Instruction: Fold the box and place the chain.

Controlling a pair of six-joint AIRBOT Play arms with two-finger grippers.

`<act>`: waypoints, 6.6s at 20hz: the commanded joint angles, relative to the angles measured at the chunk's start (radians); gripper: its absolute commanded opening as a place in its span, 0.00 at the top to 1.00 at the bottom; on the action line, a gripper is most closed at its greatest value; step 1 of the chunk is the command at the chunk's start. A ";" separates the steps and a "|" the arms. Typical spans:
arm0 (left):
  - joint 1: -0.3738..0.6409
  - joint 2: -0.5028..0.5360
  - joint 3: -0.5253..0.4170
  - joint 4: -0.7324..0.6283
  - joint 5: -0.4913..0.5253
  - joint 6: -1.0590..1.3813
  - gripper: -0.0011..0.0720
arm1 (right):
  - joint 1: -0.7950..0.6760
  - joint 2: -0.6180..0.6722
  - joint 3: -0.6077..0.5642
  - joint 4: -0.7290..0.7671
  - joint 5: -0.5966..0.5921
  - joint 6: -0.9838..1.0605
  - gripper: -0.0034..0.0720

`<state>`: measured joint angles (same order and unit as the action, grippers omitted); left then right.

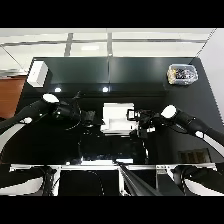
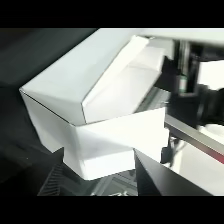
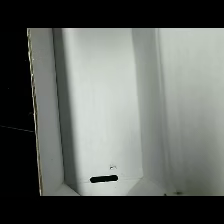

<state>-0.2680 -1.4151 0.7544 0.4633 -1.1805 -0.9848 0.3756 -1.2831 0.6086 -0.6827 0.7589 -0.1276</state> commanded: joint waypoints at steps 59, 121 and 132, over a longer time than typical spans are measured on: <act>-0.562 -0.154 0.422 1.001 0.053 -1.361 0.95 | 0.000 0.001 0.000 -0.001 0.025 0.000 0.70; -0.561 -0.163 0.432 1.013 0.055 -1.345 0.95 | -0.056 0.024 0.000 0.178 0.094 0.076 0.39; -0.561 -0.163 0.432 1.013 0.053 -1.345 0.95 | -0.254 0.153 0.168 -0.287 0.312 0.791 0.94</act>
<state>-0.8291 -1.5784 1.1854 1.4734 -1.1244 -2.3295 0.2214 -1.1873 0.6960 -0.7513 0.9741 0.3534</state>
